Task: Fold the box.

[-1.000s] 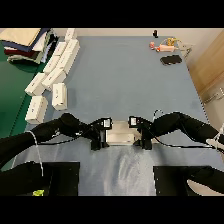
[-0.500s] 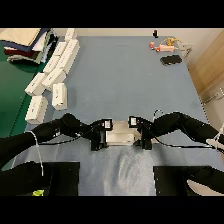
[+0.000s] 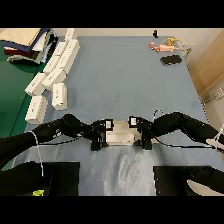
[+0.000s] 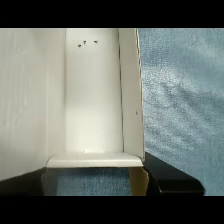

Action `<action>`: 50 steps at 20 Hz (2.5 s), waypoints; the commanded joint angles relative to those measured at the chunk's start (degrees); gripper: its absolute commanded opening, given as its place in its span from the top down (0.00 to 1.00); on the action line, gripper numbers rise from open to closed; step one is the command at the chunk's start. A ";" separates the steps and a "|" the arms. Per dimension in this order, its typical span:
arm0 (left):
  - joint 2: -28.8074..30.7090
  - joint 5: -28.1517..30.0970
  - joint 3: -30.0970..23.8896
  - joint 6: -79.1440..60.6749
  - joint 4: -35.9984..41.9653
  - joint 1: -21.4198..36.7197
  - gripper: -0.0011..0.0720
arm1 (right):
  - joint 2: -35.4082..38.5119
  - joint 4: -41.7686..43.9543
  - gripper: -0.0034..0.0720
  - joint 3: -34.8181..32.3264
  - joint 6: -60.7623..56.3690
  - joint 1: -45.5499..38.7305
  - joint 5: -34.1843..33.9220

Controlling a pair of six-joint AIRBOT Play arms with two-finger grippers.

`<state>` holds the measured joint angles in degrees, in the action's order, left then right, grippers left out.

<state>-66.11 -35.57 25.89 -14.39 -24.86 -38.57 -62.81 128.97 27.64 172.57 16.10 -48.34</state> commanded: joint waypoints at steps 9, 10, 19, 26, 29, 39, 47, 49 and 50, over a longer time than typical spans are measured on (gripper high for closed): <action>-0.04 0.07 0.02 -0.17 0.44 -0.04 0.26 | -0.02 0.02 0.28 0.02 -0.02 0.00 0.00; -0.04 0.07 0.02 -0.17 0.44 -0.04 0.26 | -0.02 0.02 0.28 0.02 -0.02 0.00 0.00; -0.04 0.11 0.02 -0.17 0.44 -0.04 0.26 | -0.02 0.37 0.28 0.02 -0.09 0.02 -0.44; -0.04 0.11 0.02 -0.15 0.42 -0.04 0.26 | 0.90 0.09 0.00 0.02 -5.66 0.02 -0.39; -0.04 0.48 0.00 -0.15 0.42 -0.04 0.27 | 3.41 -2.84 0.00 0.02 -9.46 0.02 -0.39; -0.04 1.18 0.00 -0.17 0.37 -0.04 0.26 | 17.99 -17.97 0.02 0.02 -29.40 0.00 -9.38; -0.09 1.57 0.00 -0.15 0.35 -0.04 0.26 | 20.63 10.36 0.95 0.04 -58.75 0.09 -7.39; -0.09 1.60 0.00 -0.15 0.37 -0.04 0.26 | 18.84 10.54 0.95 1.27 -58.84 0.07 -1.92; -0.09 1.57 0.00 -0.15 0.39 -0.04 0.26 | 17.59 10.51 0.95 2.49 -59.95 0.07 0.24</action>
<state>-66.17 -34.13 25.89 -14.57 -24.53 -38.63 -43.44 134.65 28.56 116.55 16.21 -54.87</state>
